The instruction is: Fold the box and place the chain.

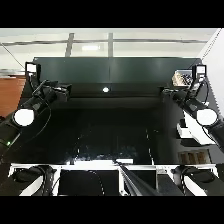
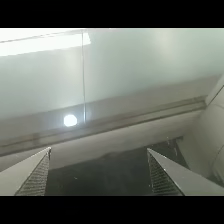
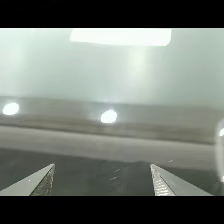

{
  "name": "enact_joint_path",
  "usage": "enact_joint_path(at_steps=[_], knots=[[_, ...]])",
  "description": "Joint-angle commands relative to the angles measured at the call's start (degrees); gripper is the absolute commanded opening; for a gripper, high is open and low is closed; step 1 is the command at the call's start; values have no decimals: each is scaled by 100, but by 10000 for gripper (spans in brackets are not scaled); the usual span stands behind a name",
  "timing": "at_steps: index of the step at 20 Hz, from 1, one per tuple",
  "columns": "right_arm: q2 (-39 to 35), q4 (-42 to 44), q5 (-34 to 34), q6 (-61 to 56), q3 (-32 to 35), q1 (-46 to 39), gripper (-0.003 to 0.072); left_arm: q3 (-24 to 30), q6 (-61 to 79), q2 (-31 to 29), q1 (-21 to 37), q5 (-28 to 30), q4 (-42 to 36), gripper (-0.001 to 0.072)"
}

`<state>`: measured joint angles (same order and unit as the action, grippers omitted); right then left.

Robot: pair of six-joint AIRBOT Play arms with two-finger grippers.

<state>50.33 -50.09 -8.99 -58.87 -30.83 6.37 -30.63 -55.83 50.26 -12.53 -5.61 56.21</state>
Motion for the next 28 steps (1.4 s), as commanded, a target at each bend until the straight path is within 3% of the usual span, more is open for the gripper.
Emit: enact_joint_path(at_steps=[1,3,5,7,9,11,12,14,19,21,22,23,24,26,27,28], knots=[[98,-522,267,61,-142,-896,708,-17,15,-39,37,-273,35,706],[280,-525,-15,-229,-511,-2481,708,-17,13,-120,42,-787,33,707],[767,-531,-820,-262,-1167,-4135,707,-15,9,-118,35,-1246,31,706],[1421,-680,-2000,-796,-1923,-5438,707,-13,11,-118,35,-1491,28,706],[2111,-1419,-3331,-1384,-2708,-6247,707,-13,11,-118,35,-1572,31,706],[2785,-1985,-4662,-1097,-3405,-6625,706,-13,9,-118,9,-1639,28,706],[3049,-1921,-5252,-343,-3635,-6679,706,-13,9,-118,4,-1685,24,706],[3357,-2153,-6022,387,-3762,-6666,705,-13,9,-116,7,-1762,13,706],[3526,-3132,-6083,588,-3762,-6645,706,-13,7,-114,7,-1762,11,705],[3585,-3095,-6004,957,-3762,-6636,692,-13,9,-114,7,-1759,11,704],[3606,-2822,-5967,1178,-3762,-6636,567,-13,9,-114,7,-1755,11,704],[3624,-2586,-5914,1346,-3762,-6636,530,-13,9,-114,7,-1753,11,704],[3637,-2433,-5910,1469,-3759,-6625,430,-13,9,-114,7,-1753,11,704],[3637,-2452,-5943,1504,-3762,-6583,138,-13,9,-114,7,-1753,11,704],[3637,-2444,-5982,1504,-3762,-6583,51,-13,9,-114,7,-1751,11,704],[3635,-2393,-6087,1508,-3762,-6581,10,-13,9,-114,7,-1753,11,704]])
